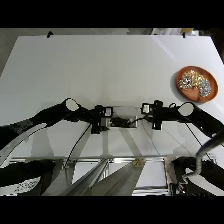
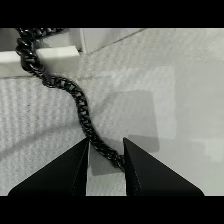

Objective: Fold the box and place the chain.

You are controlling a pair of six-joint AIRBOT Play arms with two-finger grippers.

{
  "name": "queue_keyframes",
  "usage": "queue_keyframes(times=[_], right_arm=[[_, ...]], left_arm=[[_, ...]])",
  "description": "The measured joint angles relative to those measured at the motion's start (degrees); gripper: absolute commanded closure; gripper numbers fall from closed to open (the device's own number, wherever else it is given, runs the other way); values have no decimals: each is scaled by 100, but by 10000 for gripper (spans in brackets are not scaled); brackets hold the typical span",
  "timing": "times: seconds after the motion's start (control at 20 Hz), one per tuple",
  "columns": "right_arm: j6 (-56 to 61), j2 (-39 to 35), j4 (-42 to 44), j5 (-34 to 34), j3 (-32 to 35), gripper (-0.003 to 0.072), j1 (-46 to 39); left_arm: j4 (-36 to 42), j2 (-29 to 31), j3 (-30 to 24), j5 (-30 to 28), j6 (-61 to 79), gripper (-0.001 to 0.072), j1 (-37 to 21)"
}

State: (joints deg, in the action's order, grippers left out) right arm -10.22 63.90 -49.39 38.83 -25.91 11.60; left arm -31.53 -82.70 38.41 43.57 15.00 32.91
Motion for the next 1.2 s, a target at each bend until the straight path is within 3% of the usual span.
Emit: queue_keyframes(times=[0.55, 0.6, 0.7, 0.75, 1.0, 1.2], right_arm=[[-234, 42, 31, 197, 0, 468, 0], [-249, 90, 33, 179, 0, 489, 0], [-251, 199, 44, 201, -2, 630, -2], [-251, 238, 48, 236, -2, 657, -4], [-254, 129, -4, 256, 7, 668, 0], [-236, -560, -9, 647, 2, 669, -2]], left_arm=[[0, 0, 0, 0, 0, 573, 0], [0, 0, 0, 0, 0, 573, 0], [0, 0, 0, 0, 0, 573, 0], [0, 0, 0, 0, 2, 573, 0], [0, 0, 0, 0, 0, 573, 0], [0, 0, 0, 0, 2, 573, 0]])
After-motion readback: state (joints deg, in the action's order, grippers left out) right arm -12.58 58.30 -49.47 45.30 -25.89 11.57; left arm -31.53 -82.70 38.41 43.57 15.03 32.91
